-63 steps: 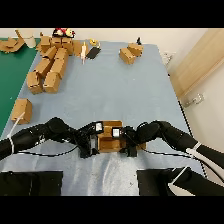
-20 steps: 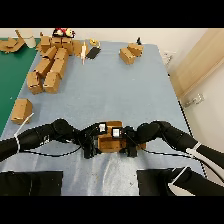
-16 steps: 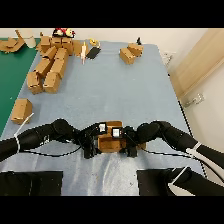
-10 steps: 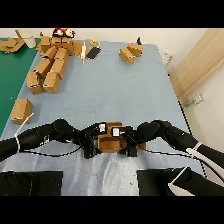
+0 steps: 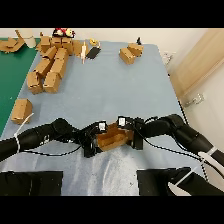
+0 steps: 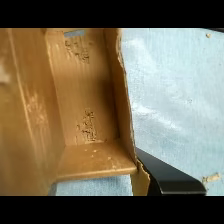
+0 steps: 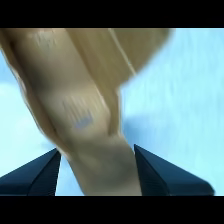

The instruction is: Fold the box.

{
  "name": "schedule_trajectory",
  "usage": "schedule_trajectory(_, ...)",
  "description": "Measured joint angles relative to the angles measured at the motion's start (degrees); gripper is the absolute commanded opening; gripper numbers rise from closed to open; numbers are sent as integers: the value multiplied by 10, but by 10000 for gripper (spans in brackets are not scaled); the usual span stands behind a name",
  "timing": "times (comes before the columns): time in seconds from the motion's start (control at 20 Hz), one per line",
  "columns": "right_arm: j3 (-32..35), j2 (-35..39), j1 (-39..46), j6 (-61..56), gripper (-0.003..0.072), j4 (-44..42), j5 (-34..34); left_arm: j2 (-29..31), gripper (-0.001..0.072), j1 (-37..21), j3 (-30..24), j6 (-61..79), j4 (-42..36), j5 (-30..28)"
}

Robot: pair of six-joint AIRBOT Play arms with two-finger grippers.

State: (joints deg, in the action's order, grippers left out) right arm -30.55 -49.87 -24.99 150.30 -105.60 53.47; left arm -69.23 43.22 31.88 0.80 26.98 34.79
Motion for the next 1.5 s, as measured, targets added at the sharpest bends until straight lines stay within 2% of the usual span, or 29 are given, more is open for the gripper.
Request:
schedule_trajectory(0.25,-1,22,3,-45,711,16,122,0,523,0,0,0,2,7)
schedule_trajectory(0.4,-2,32,3,-70,711,16,166,0,523,0,0,-2,1,5)
schedule_trajectory(0.65,-2,43,3,-92,711,20,193,0,524,0,0,-2,0,5)
schedule_trajectory(1.1,-2,45,3,-271,711,-60,219,0,524,0,0,-2,1,-2)
schedule_trajectory(1.5,-2,45,3,-299,711,-100,220,38,523,-4,4,-32,97,-2)
